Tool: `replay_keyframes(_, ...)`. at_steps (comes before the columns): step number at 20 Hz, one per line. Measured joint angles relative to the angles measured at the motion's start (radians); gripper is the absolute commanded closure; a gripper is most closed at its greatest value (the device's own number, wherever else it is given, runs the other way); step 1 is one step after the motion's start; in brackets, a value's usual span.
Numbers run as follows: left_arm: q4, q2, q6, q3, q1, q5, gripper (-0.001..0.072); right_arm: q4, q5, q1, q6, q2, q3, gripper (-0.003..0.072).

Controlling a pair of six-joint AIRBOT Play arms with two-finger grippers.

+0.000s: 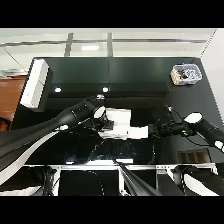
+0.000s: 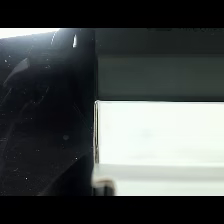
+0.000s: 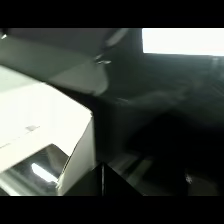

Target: Fold the box and place the chain.

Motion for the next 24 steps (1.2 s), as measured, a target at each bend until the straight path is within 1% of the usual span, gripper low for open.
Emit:
replay_keyframes(3, 0.000, 0.000, 0.000, 0.000, 0.000, 0.000, 0.0682, 0.097, -0.012, 0.035, -0.076, -0.023, -0.001, 0.0669)
replay_keyframes(6, 0.000, 0.000, 0.000, 0.000, 0.000, 0.000, 0.0682, 0.147, -0.030, 0.051, -0.112, -0.031, -0.001, 0.0668)
replay_keyframes(7, 0.000, 0.000, 0.000, 0.000, 0.000, 0.000, 0.0682, 0.156, -0.033, 0.054, -0.119, -0.033, -0.001, 0.0600)
replay_keyframes(8, 0.000, 0.000, 0.000, 0.000, 0.000, 0.000, 0.0682, 0.164, -0.034, 0.056, -0.124, -0.034, -0.001, 0.0255)
replay_keyframes(9, 0.000, 0.000, 0.000, 0.000, 0.000, 0.000, 0.0682, 0.168, -0.037, 0.056, -0.128, -0.035, 0.001, 0.0082)
replay_keyframes(20, 0.000, 0.000, 0.000, 0.000, 0.000, 0.000, 0.0682, 0.192, 0.050, 0.072, -0.175, -0.037, 0.090, 0.0091)
replay_keyframes(21, 0.000, 0.000, 0.000, 0.000, 0.000, 0.000, 0.0682, 0.193, 0.052, 0.081, -0.171, -0.037, 0.098, 0.0192)
replay_keyframes(22, 0.000, 0.000, 0.000, 0.000, 0.000, 0.000, 0.0682, 0.196, 0.052, 0.094, -0.159, -0.037, 0.106, 0.0210)
replay_keyframes(24, 0.000, 0.000, 0.000, 0.000, 0.000, 0.000, 0.0682, 0.196, 0.045, 0.123, -0.136, -0.037, 0.117, 0.0219)
